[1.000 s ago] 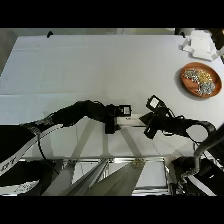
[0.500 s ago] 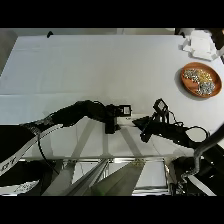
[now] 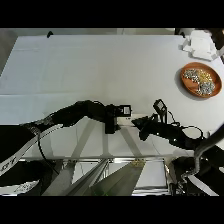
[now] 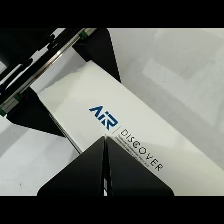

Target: Fold the box and place the chain.

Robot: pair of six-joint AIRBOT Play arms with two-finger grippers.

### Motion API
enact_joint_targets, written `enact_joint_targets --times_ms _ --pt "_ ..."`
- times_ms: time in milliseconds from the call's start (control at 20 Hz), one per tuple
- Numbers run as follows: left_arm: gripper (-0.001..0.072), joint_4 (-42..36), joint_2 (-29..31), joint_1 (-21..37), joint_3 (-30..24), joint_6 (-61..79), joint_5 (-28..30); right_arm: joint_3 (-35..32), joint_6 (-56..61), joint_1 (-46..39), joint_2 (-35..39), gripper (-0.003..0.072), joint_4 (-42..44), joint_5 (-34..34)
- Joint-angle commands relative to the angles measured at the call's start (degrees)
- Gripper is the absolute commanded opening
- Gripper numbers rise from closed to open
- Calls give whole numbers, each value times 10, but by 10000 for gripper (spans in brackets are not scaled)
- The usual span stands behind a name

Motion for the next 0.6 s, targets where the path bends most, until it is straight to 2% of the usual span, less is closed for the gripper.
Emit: enact_joint_targets --times_ms 0,150,400,550 --pt "336 -1 0 0 0 0 0 -1 -7 0 -15 2 -14 8" --pt "336 -1 0 0 0 0 0 -5 9 0 -16 2 -52 6" --pt "336 -1 0 0 0 0 0 -5 105 0 -16 2 -175 -20" --pt "336 -1 0 0 0 0 0 -5 115 0 -17 2 -195 -29"
